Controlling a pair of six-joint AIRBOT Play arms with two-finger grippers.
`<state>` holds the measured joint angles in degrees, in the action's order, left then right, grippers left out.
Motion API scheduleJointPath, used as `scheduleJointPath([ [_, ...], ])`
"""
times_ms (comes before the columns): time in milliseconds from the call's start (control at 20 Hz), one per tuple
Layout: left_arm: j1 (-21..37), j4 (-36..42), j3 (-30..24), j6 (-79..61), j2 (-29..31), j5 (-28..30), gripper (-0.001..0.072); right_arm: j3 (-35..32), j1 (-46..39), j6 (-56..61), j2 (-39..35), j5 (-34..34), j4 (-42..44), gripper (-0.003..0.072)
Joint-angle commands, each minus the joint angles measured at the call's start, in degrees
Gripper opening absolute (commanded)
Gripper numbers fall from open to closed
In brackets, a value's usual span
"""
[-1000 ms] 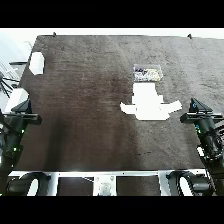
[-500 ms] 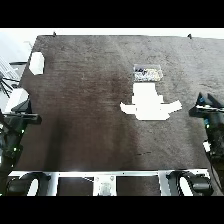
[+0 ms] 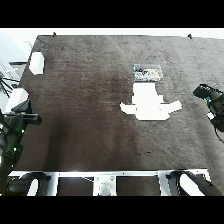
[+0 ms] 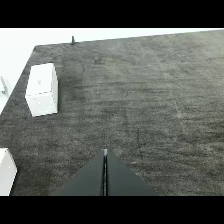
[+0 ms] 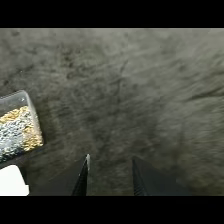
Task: Fold the box and place the chain.
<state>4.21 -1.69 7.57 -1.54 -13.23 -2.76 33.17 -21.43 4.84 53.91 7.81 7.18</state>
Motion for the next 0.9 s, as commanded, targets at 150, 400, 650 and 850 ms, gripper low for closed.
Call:
scheduleJointPath([
  [150, 0.0, 0.0, 0.02, 0.0, 0.02, 0.02, 0.0021, 17.79, -13.92, 41.13, 21.94, 42.27, -44.87, 0.0339],
  [400, 0.0, 0.0, 0.02, 0.0, 0.02, 0.0, 0.0021, 37.99, -16.92, 51.76, 31.34, 65.11, -61.09, 0.0384],
  [650, 0.0, 0.0, 0.02, 0.0, 0.02, 0.0, 0.0021, 54.6, -15.34, 52.46, 45.81, 87.56, -61.29, 0.0472],
  [850, 0.0, 0.0, 0.02, 0.0, 0.02, 0.02, 0.0021, 56.68, -13.55, 53.0, 49.96, 88.37, -61.31, 0.0472],
])
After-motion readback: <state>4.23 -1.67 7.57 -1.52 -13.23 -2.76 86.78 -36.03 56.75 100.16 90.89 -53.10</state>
